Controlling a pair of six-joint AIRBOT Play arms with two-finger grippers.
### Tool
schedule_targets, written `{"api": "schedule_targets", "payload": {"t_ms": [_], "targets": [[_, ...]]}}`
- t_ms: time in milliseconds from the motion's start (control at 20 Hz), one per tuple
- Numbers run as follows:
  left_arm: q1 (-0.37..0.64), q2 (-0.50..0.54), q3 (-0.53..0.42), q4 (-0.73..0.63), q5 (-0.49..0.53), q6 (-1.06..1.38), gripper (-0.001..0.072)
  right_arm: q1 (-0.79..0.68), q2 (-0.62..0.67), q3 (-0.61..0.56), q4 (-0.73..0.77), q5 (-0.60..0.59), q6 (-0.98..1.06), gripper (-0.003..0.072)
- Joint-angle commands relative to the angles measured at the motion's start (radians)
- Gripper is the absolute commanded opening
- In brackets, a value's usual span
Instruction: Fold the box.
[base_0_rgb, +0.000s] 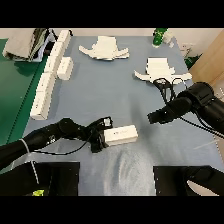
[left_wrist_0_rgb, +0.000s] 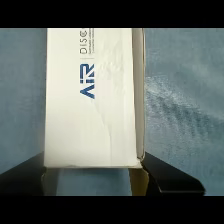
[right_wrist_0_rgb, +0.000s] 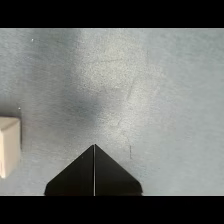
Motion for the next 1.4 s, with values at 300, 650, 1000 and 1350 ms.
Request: {"api": "schedule_targets", "payload": {"t_ms": [300,650,1000,1350], "targets": [[0.406,0.223,0.001,0.386,-0.003,-0.607,0.0452,0.0,-0.001,0.001,-0.001,-0.002,0.002,0.0005],[0.743,0.129,0.032,0.396,0.169,-0.676,0.0452,0.0,-0.001,0.001,-0.001,-0.002,0.002,0.0006],[0.751,-0.209,0.264,0.393,0.223,-0.676,0.0452,0.0,-0.001,0.001,-0.001,-0.002,0.002,0.0005],[0.757,-0.439,0.494,0.394,0.222,-0.745,0.0452,0.0,-0.001,0.001,-0.001,-0.002,0.002,0.0006]]}}
